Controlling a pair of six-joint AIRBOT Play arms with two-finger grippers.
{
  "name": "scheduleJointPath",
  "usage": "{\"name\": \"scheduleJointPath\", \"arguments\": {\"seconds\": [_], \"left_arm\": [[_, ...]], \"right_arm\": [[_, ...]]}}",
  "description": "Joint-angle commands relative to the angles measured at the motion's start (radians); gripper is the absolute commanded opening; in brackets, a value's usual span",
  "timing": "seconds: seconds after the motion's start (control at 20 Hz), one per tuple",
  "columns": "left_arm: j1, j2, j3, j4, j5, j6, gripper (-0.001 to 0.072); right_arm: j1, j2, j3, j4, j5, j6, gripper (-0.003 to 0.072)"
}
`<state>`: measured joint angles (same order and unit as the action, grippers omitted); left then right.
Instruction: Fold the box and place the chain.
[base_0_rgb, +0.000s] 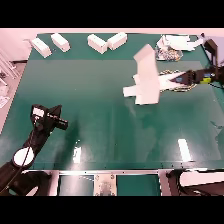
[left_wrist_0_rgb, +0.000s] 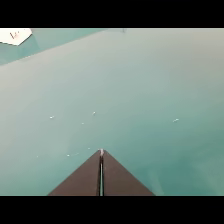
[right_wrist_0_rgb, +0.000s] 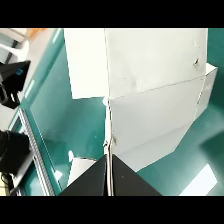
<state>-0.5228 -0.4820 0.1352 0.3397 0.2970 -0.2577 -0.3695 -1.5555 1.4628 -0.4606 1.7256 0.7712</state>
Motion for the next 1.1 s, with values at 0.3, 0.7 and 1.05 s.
{"name": "scheduleJointPath", "arguments": {"seconds": [0.3, 0.7, 1.05], "left_arm": [[0.0, 0.001, 0.0, 0.0, 0.0, 0.0, 0.002], [0.0, 0.001, 0.0, 0.001, 0.0, 0.0, 0.0021], [0.0, 0.001, 0.0, 0.001, -0.014, -0.015, 0.0694]], "right_arm": [[0.238, -0.01, -0.125, 0.062, -0.374, 0.116, 0.0008], [0.338, -0.199, -0.298, 0.004, -0.62, 0.057, 0.0008], [0.345, -0.22, -0.294, -0.002, -0.713, 0.037, 0.0008]]}}
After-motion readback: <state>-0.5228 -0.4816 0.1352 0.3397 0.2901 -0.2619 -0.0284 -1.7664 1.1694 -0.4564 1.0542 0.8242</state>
